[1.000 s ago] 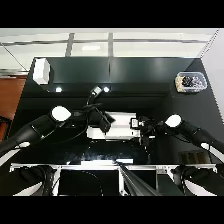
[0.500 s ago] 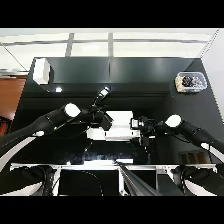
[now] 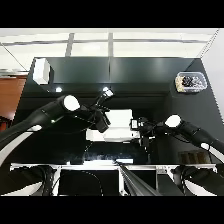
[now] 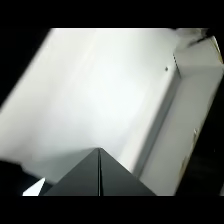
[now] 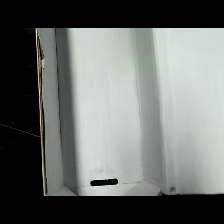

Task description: Fold the box and place the chain.

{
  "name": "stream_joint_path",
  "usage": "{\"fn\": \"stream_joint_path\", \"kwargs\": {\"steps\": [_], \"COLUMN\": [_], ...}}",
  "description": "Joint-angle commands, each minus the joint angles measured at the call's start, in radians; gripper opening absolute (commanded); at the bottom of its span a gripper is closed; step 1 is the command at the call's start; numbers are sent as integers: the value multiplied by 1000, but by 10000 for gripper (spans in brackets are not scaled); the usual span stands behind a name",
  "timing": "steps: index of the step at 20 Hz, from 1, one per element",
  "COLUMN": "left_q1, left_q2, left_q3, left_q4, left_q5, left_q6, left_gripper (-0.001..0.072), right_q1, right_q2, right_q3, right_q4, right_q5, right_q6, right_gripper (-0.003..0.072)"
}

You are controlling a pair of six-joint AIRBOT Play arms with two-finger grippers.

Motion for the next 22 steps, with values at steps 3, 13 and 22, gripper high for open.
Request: {"fn": "stream_joint_path", "kwargs": {"steps": [3, 13, 22], "left_q1": [102, 42, -4], "left_q2": [190, 211, 154], "left_q3": [-39, -296, -295], "left_q4": [163, -37, -47], "left_q5": [-106, 69, 126], "left_q6": [-121, 620, 621], "left_gripper": [23, 705, 407], "right_q1": [0, 0, 0], "right_q2": [0, 0, 0], "right_q3": [0, 0, 0], "right_q4": [-2, -2, -2], "right_q5": [2, 2, 2], "right_q6": [0, 0, 0], "right_gripper": [136, 137, 136]}}
